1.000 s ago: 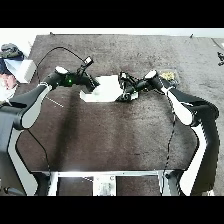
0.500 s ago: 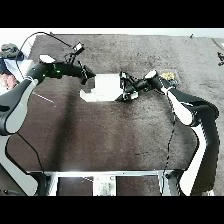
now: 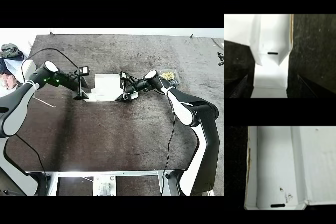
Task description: Fold the box and place the chain.
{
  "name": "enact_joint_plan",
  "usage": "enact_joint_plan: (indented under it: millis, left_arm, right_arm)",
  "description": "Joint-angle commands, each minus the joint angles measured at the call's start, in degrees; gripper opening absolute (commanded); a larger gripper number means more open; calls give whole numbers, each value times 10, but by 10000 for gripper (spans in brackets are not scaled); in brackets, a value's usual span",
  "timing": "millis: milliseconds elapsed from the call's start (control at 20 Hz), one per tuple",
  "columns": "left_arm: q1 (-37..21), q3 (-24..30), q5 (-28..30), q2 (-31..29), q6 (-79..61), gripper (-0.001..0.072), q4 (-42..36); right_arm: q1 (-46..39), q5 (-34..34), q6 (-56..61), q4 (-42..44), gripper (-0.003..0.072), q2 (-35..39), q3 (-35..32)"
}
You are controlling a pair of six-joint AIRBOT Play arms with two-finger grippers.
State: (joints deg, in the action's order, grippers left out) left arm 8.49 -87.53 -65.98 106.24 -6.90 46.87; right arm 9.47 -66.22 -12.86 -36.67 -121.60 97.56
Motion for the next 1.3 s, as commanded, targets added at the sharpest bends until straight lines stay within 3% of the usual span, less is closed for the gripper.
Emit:
enact_joint_plan:
  millis: [0,250,600,650,700,900,950,1200,1250]
  left_arm:
    - [13,35,49,0,-58,718,-1]
    - [44,44,119,0,-56,718,3]
    - [55,44,113,1,-56,695,-5]
    - [60,44,114,2,-56,573,-4]
    - [61,44,119,2,-55,524,-2]
    - [60,44,150,2,-40,514,7]
    - [60,44,150,2,-40,377,8]
    - [60,44,150,2,-40,341,7]
    - [60,44,148,2,-40,221,6]
  right_arm:
    - [0,1,0,0,471,0,0]
    - [0,0,0,0,472,0,0]
    - [0,1,0,0,471,0,0]
    - [0,1,0,0,472,0,0]
    - [0,1,0,0,472,0,0]
    - [0,1,0,0,472,0,0]
    - [0,1,0,0,471,0,0]
    - [0,1,0,0,471,0,0]
    - [0,1,0,0,471,0,0]
